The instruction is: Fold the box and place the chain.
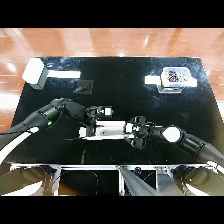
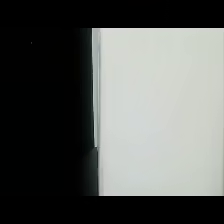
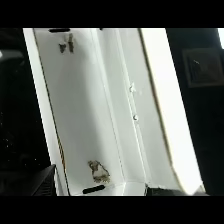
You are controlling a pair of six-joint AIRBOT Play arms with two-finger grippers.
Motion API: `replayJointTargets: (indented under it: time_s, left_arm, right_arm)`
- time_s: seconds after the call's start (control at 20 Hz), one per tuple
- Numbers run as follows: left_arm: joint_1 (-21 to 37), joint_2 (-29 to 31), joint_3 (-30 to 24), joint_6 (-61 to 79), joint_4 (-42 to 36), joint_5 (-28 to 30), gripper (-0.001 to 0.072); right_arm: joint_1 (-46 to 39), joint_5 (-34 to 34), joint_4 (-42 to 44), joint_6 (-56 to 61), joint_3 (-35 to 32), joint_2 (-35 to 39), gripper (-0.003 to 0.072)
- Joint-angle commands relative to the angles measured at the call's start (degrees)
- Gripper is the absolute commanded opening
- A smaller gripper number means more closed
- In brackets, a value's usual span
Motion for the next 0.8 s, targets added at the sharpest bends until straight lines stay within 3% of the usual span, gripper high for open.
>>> replayJointTargets:
  time_s: [0.0,0.75]
  left_arm:
    - [0.0,0.0,0.1,0.0,-0.1,0.0,0.0022]
    - [0.0,0.0,0.1,0.0,-0.1,-0.1,0.0021]
  right_arm:
    - [-0.7,2.5,7.0,-8.6,0.0,-2.6,0.072]
    - [-1.0,2.6,7.4,-9.4,0.0,-6.1,0.0719]
